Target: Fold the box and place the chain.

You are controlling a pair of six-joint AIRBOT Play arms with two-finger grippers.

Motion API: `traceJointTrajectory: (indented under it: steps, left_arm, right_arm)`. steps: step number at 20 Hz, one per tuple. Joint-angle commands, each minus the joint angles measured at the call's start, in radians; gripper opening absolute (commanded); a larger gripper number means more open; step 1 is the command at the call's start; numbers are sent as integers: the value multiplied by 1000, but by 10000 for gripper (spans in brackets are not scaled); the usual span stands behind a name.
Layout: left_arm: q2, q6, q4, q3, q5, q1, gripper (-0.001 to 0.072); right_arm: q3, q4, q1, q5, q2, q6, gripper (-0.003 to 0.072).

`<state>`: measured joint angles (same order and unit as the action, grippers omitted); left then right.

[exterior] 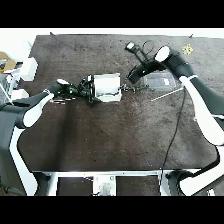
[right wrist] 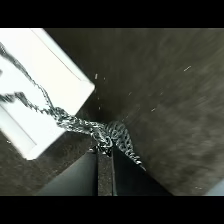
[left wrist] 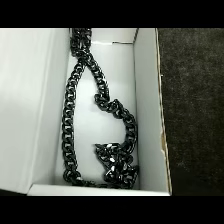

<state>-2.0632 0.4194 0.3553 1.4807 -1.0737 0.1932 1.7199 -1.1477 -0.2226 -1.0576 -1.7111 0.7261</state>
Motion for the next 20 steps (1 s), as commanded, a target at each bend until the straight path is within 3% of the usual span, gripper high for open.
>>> traceJointTrajectory:
  steps: [1,9,17,20]
  left_arm:
    - [1,0,0,0,0,0,348]
    - [1,0,0,0,0,0,348]
    - [1,0,0,0,0,0,348]
    - [1,0,0,0,0,0,348]
  right_arm:
    - [1,56,1,4,137,15,6]
    - [1,105,-39,301,382,0,6]
    - [4,105,-168,644,396,-44,6]
    - [43,101,-212,671,396,-53,5]
